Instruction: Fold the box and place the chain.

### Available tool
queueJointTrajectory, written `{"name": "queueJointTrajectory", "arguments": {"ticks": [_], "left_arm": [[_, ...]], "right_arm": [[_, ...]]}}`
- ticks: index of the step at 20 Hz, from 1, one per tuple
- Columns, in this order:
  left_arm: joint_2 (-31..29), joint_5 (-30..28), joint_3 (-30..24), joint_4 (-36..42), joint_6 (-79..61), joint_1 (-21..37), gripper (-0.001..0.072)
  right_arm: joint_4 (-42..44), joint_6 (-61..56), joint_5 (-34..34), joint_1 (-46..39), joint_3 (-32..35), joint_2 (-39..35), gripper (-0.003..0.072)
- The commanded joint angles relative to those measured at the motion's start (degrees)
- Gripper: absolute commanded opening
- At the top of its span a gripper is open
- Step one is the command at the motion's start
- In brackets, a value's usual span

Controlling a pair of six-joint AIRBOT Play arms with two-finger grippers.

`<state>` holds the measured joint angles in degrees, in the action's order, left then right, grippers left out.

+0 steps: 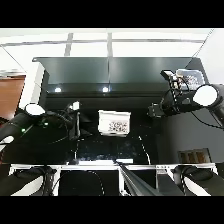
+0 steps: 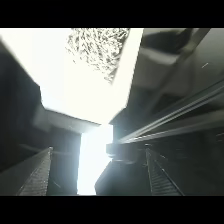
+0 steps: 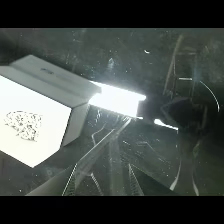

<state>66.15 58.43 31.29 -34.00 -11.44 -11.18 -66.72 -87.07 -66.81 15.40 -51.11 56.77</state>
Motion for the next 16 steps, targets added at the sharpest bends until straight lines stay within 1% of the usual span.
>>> {"name": "queueJointTrajectory", "arguments": {"ticks": [1,5,7,13,16], "left_arm": [[4.5,-5.6,1.3,1.7,-13.0,-3.2,0.0714],[7.8,-5.6,1.9,2.6,-14.3,-3.6,0.0714],[8.9,-5.5,2.2,5.2,-14.2,-3.8,0.0714],[11.7,-4.8,5.5,4.5,-13.0,-6.3,0.0714],[12.5,-6.0,6.4,4.6,-12.3,-7.5,0.0714]], "right_arm": [[0.0,-1.7,0.0,0.0,0.0,0.0,0.0380],[0.1,-2.4,0.0,0.0,0.0,0.0,0.0380],[0.3,-2.6,0.0,0.0,0.0,0.0,0.0380],[0.6,-2.6,0.0,0.0,0.0,0.0,0.0380],[0.6,-2.6,0.1,0.0,0.0,0.0,0.0380]]}}
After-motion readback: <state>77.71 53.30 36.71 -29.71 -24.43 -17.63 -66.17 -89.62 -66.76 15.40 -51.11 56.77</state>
